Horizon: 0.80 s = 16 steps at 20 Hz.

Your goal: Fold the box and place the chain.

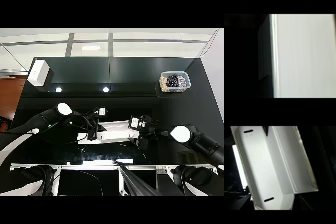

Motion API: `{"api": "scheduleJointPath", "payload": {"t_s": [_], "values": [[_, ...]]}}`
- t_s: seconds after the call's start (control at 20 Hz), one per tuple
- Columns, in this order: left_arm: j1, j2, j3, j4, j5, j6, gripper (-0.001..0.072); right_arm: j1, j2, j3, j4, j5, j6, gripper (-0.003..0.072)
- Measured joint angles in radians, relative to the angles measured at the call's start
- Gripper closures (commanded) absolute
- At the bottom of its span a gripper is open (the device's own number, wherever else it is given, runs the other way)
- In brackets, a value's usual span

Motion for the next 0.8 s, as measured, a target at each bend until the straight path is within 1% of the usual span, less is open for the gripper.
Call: {"api": "scheduleJointPath", "payload": {"t_s": [0.2,0.35,0.5,0.6,0.8], "values": [[0.000,0.000,0.000,0.000,-0.002,0.000,0.0678,-0.026,-0.014,0.003,0.024,0.010,-0.074,-0.0006],[0.000,0.000,0.000,0.000,-0.003,0.000,0.0678,-0.032,-0.056,0.005,0.112,0.002,-0.188,-0.0006],[0.000,0.000,0.000,0.000,-0.005,0.001,0.0678,-0.035,-0.106,0.005,0.195,0.038,-0.332,-0.0006],[0.000,0.000,0.000,0.001,-0.007,0.004,0.0678,-0.045,-0.143,0.005,0.207,0.068,-0.394,-0.0006],[0.000,0.000,0.000,0.000,-0.008,0.000,0.0678,-0.077,-0.203,0.005,0.212,0.095,-0.448,-0.0006]]}}
